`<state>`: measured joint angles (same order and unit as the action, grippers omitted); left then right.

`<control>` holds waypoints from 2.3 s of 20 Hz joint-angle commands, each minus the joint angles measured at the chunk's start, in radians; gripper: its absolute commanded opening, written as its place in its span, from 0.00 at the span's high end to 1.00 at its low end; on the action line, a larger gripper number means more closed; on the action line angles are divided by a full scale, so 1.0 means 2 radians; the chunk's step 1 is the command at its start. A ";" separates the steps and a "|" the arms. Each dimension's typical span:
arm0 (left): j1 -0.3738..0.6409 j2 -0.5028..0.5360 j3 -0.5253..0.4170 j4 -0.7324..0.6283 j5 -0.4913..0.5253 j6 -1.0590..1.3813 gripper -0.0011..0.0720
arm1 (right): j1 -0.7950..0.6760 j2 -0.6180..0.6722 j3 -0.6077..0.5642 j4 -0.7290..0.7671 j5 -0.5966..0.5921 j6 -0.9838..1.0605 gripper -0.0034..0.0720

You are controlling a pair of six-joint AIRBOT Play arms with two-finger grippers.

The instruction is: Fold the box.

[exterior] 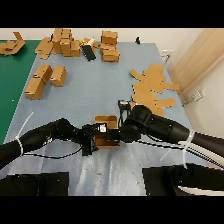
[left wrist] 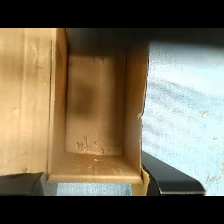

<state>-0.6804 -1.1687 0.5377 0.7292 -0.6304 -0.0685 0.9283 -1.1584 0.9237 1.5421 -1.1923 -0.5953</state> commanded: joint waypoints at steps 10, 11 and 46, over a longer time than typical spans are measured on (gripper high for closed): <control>0.000 0.001 0.000 0.000 0.000 0.000 0.42 | -0.383 -0.011 -0.091 0.432 0.134 -0.608 0.95; 0.000 0.001 0.000 0.000 0.000 0.000 0.42 | -0.411 -0.043 -0.081 0.491 0.113 -0.669 0.95; 0.000 0.001 0.000 0.000 0.000 0.000 0.42 | -0.104 0.169 -0.192 0.338 0.284 -0.958 0.95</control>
<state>-0.6804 -1.1687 0.5377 0.7288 -0.6304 -0.0685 0.6830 -0.8940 0.5419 2.3657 -0.6682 -2.5164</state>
